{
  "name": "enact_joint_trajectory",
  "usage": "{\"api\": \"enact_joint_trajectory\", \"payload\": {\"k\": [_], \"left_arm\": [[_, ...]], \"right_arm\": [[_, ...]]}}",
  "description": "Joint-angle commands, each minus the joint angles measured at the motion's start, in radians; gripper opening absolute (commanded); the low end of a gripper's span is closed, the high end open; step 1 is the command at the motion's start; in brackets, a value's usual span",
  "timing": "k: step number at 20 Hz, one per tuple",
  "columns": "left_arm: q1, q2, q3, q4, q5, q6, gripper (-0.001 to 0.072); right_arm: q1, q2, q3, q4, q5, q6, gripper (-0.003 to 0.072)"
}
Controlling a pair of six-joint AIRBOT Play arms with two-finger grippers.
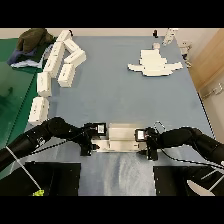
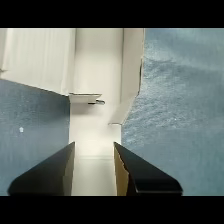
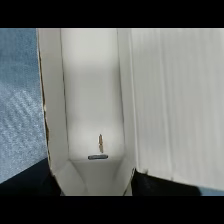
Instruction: Fold the box.
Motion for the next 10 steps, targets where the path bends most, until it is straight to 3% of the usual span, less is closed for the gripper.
{"api": "enact_joint_trajectory", "payload": {"k": [1, 7, 8, 9, 10], "left_arm": [[-0.035, 0.010, 0.000, 0.003, -0.040, -0.010, 0.0344], [-0.112, -0.071, -0.007, -0.151, 0.143, -0.009, 0.0330], [-0.117, -0.094, -0.004, -0.154, 0.168, -0.008, 0.0138], [-0.117, -0.116, 0.003, -0.169, 0.179, -0.008, 0.0090], [-0.117, -0.134, 0.013, -0.198, 0.175, -0.006, 0.0089]], "right_arm": [[0.000, 0.001, 0.001, 0.000, 0.000, 0.000, 0.0527], [0.000, 0.001, 0.001, 0.000, 0.000, 0.000, 0.0527], [0.000, 0.001, 0.001, 0.000, 0.000, 0.000, 0.0527], [0.000, 0.001, 0.001, 0.000, 0.000, 0.000, 0.0527], [0.000, 0.001, 0.001, 0.000, 0.000, 0.000, 0.0526]]}}
